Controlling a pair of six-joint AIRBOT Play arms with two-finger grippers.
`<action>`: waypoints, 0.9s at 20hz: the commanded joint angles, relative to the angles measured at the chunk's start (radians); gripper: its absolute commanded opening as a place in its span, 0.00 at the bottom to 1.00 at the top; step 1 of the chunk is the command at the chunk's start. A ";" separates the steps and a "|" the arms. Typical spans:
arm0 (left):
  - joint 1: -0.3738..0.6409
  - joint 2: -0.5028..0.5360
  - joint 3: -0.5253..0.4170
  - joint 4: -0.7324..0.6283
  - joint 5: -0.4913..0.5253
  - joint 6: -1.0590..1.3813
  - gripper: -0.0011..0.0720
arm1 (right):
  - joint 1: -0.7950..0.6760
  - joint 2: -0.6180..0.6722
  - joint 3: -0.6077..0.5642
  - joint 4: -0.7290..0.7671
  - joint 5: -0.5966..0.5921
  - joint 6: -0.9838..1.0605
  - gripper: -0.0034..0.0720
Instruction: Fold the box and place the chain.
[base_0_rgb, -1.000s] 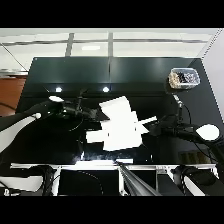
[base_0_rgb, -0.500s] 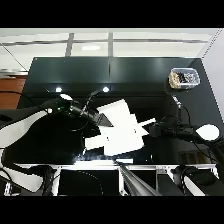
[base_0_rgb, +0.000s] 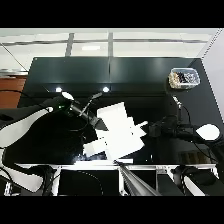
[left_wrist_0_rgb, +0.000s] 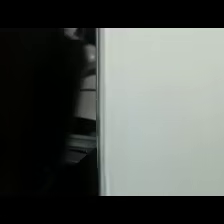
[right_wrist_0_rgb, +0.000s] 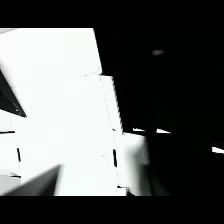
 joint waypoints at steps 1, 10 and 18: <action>-0.001 0.000 0.012 0.025 -0.047 -0.005 0.05 | -0.061 0.001 0.055 -0.007 0.048 0.019 0.98; -0.080 0.385 -0.020 0.190 0.310 0.123 0.05 | -0.286 0.001 0.420 -0.523 0.215 -0.025 0.98; -0.206 0.509 -0.199 0.354 0.560 0.461 0.05 | -0.234 -0.002 0.376 -0.470 0.211 -0.192 0.99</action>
